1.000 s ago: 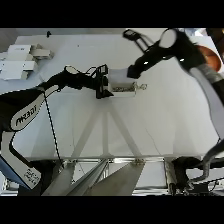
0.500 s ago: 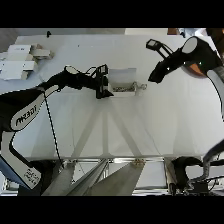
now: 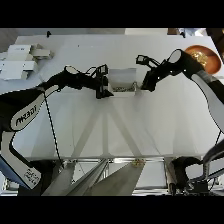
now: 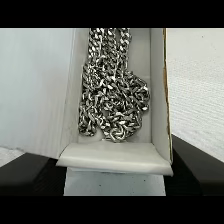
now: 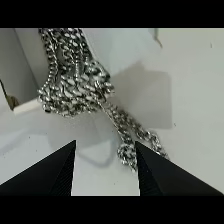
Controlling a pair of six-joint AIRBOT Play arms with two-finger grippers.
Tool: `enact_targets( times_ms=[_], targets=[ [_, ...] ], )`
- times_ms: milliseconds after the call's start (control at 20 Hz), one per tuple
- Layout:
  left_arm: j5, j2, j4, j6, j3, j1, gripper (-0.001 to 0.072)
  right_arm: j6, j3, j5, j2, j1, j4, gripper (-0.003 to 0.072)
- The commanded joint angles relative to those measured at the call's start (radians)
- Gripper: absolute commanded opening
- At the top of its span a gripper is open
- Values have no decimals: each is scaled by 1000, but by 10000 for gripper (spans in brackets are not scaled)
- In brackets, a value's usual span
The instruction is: Fold the box and place the chain.
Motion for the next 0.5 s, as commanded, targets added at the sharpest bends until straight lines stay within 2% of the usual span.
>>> enact_targets(
  times_ms=[0, 250, 300, 400, 450],
  targets=[
    [0, -1, 0, 0, 1, 1, 395, -57, -1, -71, -43, 27, 26, 416],
    [0, -1, 0, 0, 1, 1, 395, -55, -1, -179, -84, 42, 29, 401],
    [0, -1, 0, 0, 1, 1, 395, -48, -1, -185, -85, 42, 29, 365],
    [0, -1, 0, 0, 1, 1, 395, -39, -1, -173, -84, 42, 29, 177],
    [0, -1, 0, 0, 1, 1, 395, -17, -1, -161, -84, 42, 29, 148]
  ],
)
